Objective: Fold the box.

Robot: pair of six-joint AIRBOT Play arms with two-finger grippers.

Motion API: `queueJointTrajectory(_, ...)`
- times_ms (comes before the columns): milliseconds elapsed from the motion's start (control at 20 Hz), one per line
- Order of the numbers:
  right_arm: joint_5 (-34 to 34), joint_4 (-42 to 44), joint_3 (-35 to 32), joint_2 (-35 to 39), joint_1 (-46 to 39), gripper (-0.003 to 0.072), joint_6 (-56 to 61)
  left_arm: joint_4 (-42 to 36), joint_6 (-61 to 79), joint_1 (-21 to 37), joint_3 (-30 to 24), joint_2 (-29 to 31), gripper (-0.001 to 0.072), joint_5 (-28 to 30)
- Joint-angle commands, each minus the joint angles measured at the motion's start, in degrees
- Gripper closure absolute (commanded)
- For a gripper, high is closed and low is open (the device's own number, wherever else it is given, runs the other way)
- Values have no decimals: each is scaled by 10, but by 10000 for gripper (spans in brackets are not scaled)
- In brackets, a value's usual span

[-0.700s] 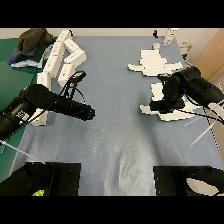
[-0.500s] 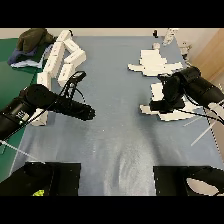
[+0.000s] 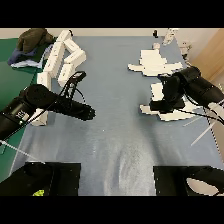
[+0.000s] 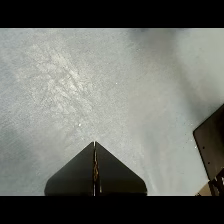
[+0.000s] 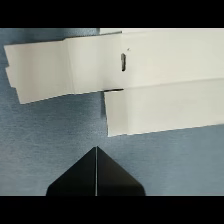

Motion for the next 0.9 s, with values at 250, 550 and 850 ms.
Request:
queueJointTrajectory(250, 50, 108, 0, -1, 0, 683, 5, 0, 0, 0, 0, 0, 696, 27)
queueJointTrajectory(550, 27, 52, 89, -4, -102, 482, 6, -33, -7, 0, 0, 0, 694, 75)
queueJointTrajectory(850, -12, 38, 180, -91, -437, 366, -194, -45, -57, 0, 0, -2, 291, 80)
